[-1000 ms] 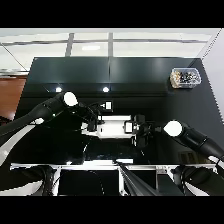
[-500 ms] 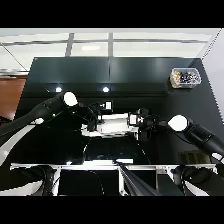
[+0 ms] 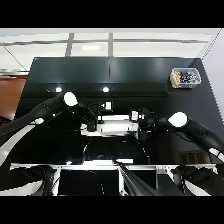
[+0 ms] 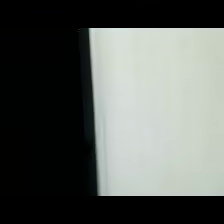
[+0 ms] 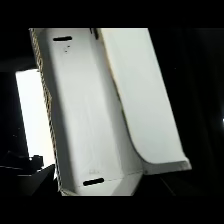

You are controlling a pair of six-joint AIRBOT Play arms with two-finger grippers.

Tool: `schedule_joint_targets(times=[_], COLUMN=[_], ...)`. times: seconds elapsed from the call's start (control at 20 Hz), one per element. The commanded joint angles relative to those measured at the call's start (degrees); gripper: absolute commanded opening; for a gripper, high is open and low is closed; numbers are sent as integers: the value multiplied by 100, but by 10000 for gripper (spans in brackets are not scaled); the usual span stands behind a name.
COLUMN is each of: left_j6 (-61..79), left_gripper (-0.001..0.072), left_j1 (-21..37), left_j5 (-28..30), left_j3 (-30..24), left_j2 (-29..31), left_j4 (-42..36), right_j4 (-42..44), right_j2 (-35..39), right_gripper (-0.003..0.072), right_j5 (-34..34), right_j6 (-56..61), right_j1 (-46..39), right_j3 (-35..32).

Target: Fold the box and place the chain.

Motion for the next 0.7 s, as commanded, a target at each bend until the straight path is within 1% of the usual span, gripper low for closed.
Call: schedule_joint_targets(times=[0.0, 0.15, 0.25, 0.35, 0.65], left_j6=[2, 4, 26, 26, 26], left_gripper=[25, 24, 25, 24, 24], left_j1=[0, -2, -2, -2, 0], left_j5=[-15, -28, -170, -251, -251], left_j3=[4, 4, 4, 4, 4], left_j2=[4, 4, 4, 4, 4], left_j4=[20, 22, 24, 22, 22], right_j4=[221, 494, 748, 748, 750], right_j2=[-251, -481, -616, -675, -800], right_gripper=[718, 718, 718, 718, 717], right_j5=[323, 291, 295, 225, 162], right_j6=[-520, -1019, -1322, -1342, -1340], right_j1=[-7, -7, -7, -7, -7], right_j3=[-76, -101, -101, -101, -101])
